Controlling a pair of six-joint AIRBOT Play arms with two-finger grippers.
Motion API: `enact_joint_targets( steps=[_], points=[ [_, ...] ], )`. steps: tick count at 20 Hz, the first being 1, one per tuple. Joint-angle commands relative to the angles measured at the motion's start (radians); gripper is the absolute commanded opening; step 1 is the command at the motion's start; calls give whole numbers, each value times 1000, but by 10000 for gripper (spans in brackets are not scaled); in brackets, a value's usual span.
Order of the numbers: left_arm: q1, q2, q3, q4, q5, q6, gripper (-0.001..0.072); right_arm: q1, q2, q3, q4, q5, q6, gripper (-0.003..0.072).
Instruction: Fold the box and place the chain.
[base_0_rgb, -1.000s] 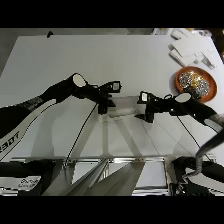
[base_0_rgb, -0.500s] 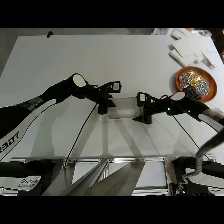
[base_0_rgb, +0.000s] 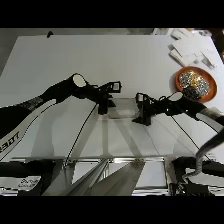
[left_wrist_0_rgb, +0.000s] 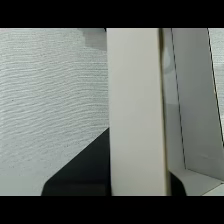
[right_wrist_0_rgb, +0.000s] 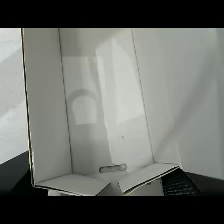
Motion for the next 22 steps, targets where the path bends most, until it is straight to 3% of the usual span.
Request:
enact_joint_targets(
  steps=[1, 3, 5, 7, 9, 22],
  points=[
    [0, 0, 0, 0, 0, 0, 10, 19, -2, 0, 11, -9, -3, 639],
    [0, 0, 0, 0, 0, -1, 10, 19, -2, 0, 3, -22, 10, 622],
    [0, 0, 0, 0, 0, -1, 10, 19, -2, 0, 2, -21, 27, 520],
    [0, 0, 0, 0, 1, 0, 10, 19, -2, 0, 1, -21, 27, 485],
    [0, 0, 0, 0, 1, -1, 10, 19, -2, 0, -8, -21, 27, 399],
    [0, 0, 0, 0, 1, -1, 10, 19, -1, 0, -46, -18, 26, 397]
  ],
)
